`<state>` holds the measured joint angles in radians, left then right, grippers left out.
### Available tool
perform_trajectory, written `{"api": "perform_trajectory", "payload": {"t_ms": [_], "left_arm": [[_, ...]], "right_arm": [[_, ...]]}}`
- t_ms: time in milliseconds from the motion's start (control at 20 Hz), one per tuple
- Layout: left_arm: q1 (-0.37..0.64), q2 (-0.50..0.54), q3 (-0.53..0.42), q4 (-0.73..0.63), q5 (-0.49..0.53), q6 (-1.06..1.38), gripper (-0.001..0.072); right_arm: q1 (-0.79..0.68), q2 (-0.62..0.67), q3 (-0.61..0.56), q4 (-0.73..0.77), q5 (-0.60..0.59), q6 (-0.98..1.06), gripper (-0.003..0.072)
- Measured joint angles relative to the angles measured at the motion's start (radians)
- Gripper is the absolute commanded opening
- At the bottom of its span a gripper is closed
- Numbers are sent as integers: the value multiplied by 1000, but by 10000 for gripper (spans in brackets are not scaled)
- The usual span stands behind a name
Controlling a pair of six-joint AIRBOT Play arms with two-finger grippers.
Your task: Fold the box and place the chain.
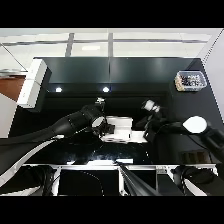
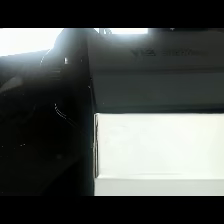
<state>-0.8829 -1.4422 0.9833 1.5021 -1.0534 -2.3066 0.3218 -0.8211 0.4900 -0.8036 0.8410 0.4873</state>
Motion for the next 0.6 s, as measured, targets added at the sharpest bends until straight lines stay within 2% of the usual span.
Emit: {"api": "perform_trajectory", "payload": {"t_ms": [200, 350, 450, 600], "left_arm": [[0, 0, 0, 0, -1, 0, 31], [0, 0, 0, 0, -1, -1, 31], [0, 0, 0, 0, 3, -3, 31], [0, 0, 0, 1, 5, -3, 31]], "right_arm": [[-212, 45, -2, -166, 52, 468, 44], [-350, 8, -32, -228, 111, 768, 43], [-392, -47, -68, -183, 159, 845, 43], [-385, -144, -105, -65, 194, 854, 44]]}}
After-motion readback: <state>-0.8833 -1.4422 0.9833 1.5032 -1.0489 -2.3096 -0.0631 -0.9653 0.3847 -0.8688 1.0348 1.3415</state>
